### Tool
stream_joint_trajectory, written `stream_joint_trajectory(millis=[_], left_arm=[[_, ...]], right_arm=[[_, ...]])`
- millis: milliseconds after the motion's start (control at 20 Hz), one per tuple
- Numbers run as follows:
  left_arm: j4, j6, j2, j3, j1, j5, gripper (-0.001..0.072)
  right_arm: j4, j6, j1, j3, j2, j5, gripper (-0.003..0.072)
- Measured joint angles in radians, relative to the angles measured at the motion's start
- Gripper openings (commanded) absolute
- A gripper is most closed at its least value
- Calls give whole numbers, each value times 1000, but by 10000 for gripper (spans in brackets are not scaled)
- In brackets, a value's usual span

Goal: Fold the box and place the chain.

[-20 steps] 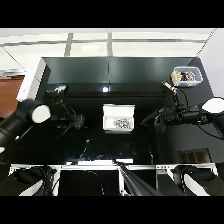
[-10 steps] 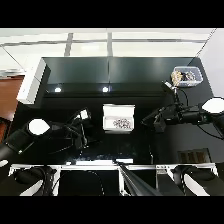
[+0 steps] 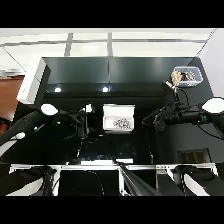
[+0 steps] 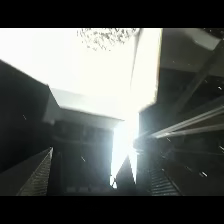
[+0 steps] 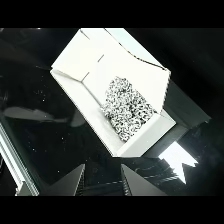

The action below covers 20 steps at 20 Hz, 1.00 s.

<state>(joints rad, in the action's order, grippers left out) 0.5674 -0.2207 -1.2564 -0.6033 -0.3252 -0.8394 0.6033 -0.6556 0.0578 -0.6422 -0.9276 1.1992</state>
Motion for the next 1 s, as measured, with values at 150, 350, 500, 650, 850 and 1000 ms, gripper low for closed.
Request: stream_joint_trajectory(millis=[150,350,500,650,850,1000], left_arm=[[-31,-51,-52,-39,-6,-9,714],[-45,-81,-84,-60,-25,-15,714],[-48,-87,-100,-74,-39,-16,713],[-34,-87,-111,-85,-46,-26,713],[-11,-85,-118,-93,-57,-32,713],[-6,-83,-122,-99,-62,-33,712]], right_arm=[[0,-1,0,0,0,0,278],[0,-4,0,0,0,0,277],[0,-4,0,0,0,-8,277],[0,-4,0,0,0,-19,278],[0,-4,0,0,0,-25,278],[0,-4,0,0,0,-31,278]])
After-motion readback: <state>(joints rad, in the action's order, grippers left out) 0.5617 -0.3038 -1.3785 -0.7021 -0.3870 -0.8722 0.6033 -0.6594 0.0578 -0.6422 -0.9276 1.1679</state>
